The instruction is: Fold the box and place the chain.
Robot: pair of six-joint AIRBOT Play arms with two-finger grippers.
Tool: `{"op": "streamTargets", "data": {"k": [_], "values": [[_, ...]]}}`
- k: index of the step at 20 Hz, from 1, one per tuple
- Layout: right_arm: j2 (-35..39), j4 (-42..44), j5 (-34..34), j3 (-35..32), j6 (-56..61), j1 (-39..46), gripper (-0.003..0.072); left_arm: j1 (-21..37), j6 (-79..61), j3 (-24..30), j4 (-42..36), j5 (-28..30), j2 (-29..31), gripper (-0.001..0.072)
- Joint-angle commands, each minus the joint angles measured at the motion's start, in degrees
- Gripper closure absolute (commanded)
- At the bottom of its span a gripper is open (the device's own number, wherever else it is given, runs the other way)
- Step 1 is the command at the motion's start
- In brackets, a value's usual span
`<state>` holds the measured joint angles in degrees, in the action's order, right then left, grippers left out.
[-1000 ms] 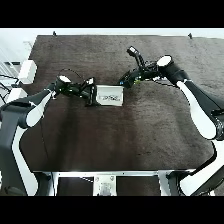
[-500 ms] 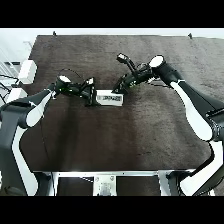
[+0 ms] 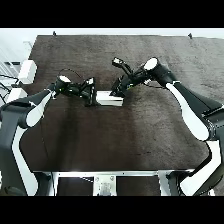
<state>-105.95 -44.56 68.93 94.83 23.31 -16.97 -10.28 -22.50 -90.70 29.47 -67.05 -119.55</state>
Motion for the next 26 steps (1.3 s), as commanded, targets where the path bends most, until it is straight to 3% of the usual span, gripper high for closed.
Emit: {"op": "streamTargets", "data": {"k": [1, 7, 12, 15, 16, 17, 20, 22, 26], "values": [[-0.61, -0.42, -0.57, 0.04, -1.53, -0.57, 0.0238, -0.02, -0.02, 0.00, 0.02, 0.00, 0.04, 0.0425], [-1.51, -3.04, -5.53, 0.17, -1.53, -1.16, 0.0241, -0.02, -0.02, 0.00, 0.02, 0.00, 0.04, 0.0425], [-1.36, -2.43, -5.84, 3.10, -1.40, -1.16, 0.0251, -0.02, -0.02, 0.00, 0.02, 0.00, 0.04, 0.0425], [-1.38, -2.51, -4.57, 4.13, -1.31, -1.16, 0.0306, -0.02, -0.02, 0.00, 0.02, 0.00, 0.04, 0.0425], [-1.44, -2.62, -4.35, 3.96, -1.31, -1.16, 0.0393, -0.02, -0.02, 0.00, 0.02, 0.00, 0.04, 0.0425], [-1.44, -2.62, -4.35, 3.56, -1.33, -1.16, 0.0425, -0.02, -0.02, 0.00, 0.02, 0.02, 0.04, 0.0425], [-1.46, -3.34, -4.39, 2.14, -1.33, -1.16, 0.0430, -0.02, -0.02, 0.00, 0.02, 0.00, 0.04, 0.0425], [-1.46, -3.67, -4.42, 1.42, -1.33, -1.16, 0.0522, -0.02, -0.02, 0.00, 0.02, 0.00, 0.04, 0.0425], [-1.49, -3.69, -4.39, 0.79, -1.31, -1.18, 0.0543, -0.02, -0.02, 0.00, 0.02, 0.00, 0.04, 0.0425]]}}
